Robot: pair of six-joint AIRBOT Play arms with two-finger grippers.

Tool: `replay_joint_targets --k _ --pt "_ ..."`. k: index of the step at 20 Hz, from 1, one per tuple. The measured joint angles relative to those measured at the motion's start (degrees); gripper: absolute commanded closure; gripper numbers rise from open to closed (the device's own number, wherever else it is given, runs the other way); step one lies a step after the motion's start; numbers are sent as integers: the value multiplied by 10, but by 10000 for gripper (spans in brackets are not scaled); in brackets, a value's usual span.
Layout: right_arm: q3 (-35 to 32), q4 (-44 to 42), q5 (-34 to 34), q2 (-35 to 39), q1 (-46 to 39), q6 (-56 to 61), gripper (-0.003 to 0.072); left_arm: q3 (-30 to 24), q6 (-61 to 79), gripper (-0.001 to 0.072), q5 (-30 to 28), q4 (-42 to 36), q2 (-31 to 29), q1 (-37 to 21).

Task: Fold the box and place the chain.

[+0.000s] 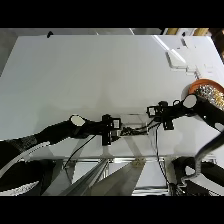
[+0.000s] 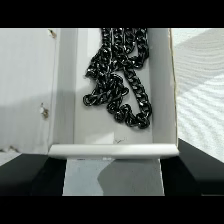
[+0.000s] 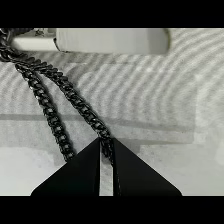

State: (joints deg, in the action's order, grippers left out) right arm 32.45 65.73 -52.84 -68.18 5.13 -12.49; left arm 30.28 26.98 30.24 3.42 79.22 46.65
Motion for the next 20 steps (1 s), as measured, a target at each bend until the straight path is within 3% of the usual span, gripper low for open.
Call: replay_joint_targets --k 3,8,14,17,20 --pt "0 1 7 24 0 1 668 0 0 436 0 0 0 0" --pt "-1 -23 -65 110 1 41 668 0 0 436 0 0 0 0" --pt "-1 -111 -158 229 40 73 668 0 0 436 0 0 0 0" --pt "-3 -157 -154 253 86 78 668 0 0 436 0 0 0 0" --pt "-14 -181 -102 260 144 80 667 0 0 436 0 0 0 0"
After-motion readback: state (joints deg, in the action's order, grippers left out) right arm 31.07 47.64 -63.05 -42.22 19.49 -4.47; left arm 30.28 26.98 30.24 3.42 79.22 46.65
